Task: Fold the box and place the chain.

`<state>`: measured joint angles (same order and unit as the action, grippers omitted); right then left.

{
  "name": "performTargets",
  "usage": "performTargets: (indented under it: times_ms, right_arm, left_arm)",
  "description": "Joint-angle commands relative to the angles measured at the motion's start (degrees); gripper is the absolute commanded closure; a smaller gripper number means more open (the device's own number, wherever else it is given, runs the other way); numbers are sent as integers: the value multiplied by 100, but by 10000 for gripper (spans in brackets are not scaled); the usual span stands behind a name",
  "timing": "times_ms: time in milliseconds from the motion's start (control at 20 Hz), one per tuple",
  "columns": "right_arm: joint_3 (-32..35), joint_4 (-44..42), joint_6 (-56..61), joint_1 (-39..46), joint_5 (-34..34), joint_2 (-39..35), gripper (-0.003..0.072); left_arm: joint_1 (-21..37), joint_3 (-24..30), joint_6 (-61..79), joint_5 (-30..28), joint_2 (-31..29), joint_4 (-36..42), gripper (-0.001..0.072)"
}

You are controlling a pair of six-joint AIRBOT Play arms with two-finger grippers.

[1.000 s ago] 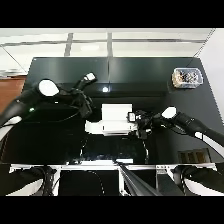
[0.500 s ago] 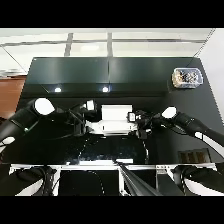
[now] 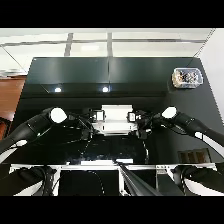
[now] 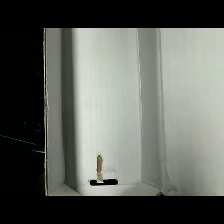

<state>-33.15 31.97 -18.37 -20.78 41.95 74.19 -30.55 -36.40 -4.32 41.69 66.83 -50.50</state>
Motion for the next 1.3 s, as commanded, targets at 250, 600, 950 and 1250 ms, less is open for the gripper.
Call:
performTargets:
  times_ms: [250,600,950,1250]
  right_arm:
    - [-4,0,2,-2,0,2,460]
    - [-4,2,2,-2,2,2,461]
    - [-4,0,2,-2,0,2,461]
    - [-4,0,2,-2,2,2,461]
  left_arm:
    - [-79,11,-66,-70,83,369,489]
    - [-79,11,61,-149,509,1569,489]
    - [-81,11,118,-249,638,1611,553]
    - [-81,11,122,-251,638,1609,311]
